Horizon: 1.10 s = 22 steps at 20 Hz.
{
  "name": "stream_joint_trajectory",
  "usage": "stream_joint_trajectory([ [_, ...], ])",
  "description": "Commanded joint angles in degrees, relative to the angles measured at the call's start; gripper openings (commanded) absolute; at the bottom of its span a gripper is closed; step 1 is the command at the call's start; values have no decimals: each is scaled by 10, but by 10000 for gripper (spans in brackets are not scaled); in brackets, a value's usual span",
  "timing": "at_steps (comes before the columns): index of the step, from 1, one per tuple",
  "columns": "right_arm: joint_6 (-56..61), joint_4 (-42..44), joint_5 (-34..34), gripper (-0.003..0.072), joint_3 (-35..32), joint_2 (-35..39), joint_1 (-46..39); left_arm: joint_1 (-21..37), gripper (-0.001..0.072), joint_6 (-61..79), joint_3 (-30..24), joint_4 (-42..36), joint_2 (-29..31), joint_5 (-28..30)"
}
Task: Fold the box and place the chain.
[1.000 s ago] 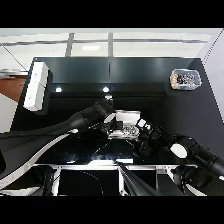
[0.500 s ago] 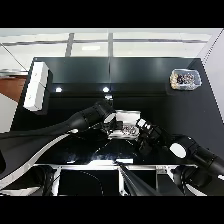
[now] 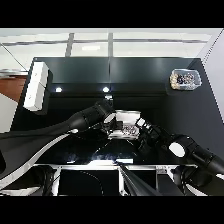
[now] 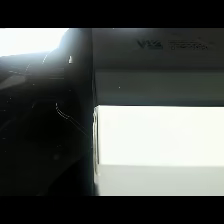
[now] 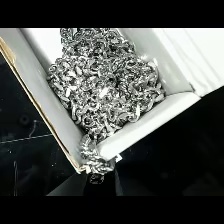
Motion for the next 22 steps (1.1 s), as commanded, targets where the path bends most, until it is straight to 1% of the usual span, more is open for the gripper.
stream_joint_trajectory([
  [1,0,0,11,130,0,0,0,0,33,0,0,0,0,0],
  [2,0,0,12,52,0,-1,0,0,33,0,0,0,0,0],
  [7,0,-1,21,51,3,0,0,0,33,0,0,0,0,0],
  [9,0,-5,45,51,10,0,-2,0,33,0,0,0,0,0],
  [12,0,-5,100,51,22,2,-15,0,33,0,0,0,0,-2],
  [14,0,-8,133,50,40,5,-28,0,33,0,0,0,0,-2],
  [18,0,-30,173,41,94,25,-66,0,33,0,0,0,0,-2],
  [22,0,-21,193,41,155,51,-104,0,33,0,0,0,0,-2],
])
